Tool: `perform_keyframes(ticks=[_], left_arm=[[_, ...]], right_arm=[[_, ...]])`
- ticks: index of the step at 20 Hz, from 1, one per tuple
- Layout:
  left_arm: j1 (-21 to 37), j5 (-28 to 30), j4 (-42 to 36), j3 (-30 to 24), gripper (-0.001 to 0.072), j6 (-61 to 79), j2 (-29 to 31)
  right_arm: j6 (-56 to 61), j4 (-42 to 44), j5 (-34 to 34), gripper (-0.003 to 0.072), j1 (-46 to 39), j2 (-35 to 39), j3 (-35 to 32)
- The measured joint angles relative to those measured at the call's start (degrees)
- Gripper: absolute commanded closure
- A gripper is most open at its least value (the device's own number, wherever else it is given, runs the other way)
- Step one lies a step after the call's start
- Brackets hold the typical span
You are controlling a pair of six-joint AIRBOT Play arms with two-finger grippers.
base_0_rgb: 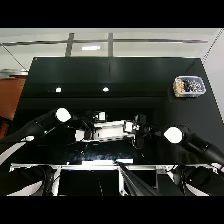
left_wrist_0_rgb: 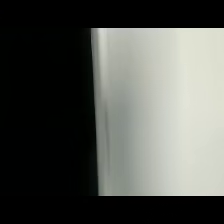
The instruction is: Fold the box and place the chain.
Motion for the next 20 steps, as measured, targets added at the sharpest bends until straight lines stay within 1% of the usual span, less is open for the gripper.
perform_keyframes(ticks=[2,5,9,14,20], left_arm=[[-0.04,-0.02,0.00,0.02,0.0678,0.00,0.00],[-0.04,-0.02,0.00,0.02,0.0678,0.02,0.00],[-0.04,-0.02,0.00,0.02,0.0678,0.04,-0.02],[-0.07,-0.04,0.07,0.22,0.0678,0.15,-0.02],[-0.07,0.00,0.07,0.24,0.0678,0.04,-0.02]], right_arm=[[-1.90,1.46,0.44,-0.0016,-0.11,-0.79,0.44],[-6.43,6.19,1.22,-0.0016,-0.50,-2.29,1.20],[-11.61,11.89,4.94,-0.0016,-2.58,-4.52,1.57],[-14.69,14.36,8.11,-0.0015,-3.91,-8.17,1.66],[-18.51,16.92,8.61,-0.0015,-4.20,-12.26,1.66]])
